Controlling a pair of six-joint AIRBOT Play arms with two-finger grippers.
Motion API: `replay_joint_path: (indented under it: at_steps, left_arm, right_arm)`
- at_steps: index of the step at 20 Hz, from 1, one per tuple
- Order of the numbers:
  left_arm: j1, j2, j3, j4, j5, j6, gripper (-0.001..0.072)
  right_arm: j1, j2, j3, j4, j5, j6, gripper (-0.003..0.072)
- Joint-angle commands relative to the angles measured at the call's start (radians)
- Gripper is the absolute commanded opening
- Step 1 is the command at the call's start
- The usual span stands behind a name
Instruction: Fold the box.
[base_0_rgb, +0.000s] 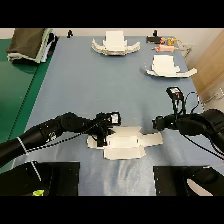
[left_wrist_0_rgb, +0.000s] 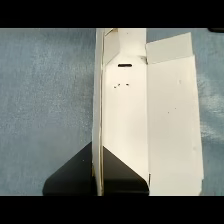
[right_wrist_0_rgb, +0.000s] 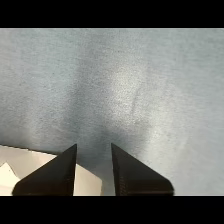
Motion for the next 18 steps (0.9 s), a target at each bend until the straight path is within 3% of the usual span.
replay_joint_path:
  at_steps: [1,5,10,11,13,18]
  left_arm:
    - [-0.005,-0.018,-0.007,0.005,-0.045,0.0,0.0013]
    - [-0.005,-0.021,-0.007,0.006,-0.109,-0.005,0.0013]
    - [-0.005,-0.021,-0.007,0.006,-0.104,-0.008,0.0014]
    - [-0.005,-0.021,-0.007,0.006,-0.105,-0.008,0.0014]
    - [-0.005,-0.021,-0.007,0.006,-0.105,-0.008,0.0014]
    - [-0.005,-0.021,-0.007,0.006,-0.105,-0.008,0.0014]
  right_arm:
    - [0.0,0.001,0.0,0.017,0.0,0.001,0.0342]
    - [0.0,0.001,0.0,0.019,0.0,0.001,0.0342]
    - [0.0,0.001,0.0,0.031,-0.004,0.001,0.034]
    - [0.0,0.001,0.001,0.046,-0.015,0.001,0.0301]
    - [0.0,0.001,0.001,0.099,-0.068,-0.016,0.0001]
    - [0.004,0.004,0.0,0.299,-0.277,-0.183,0.0003]
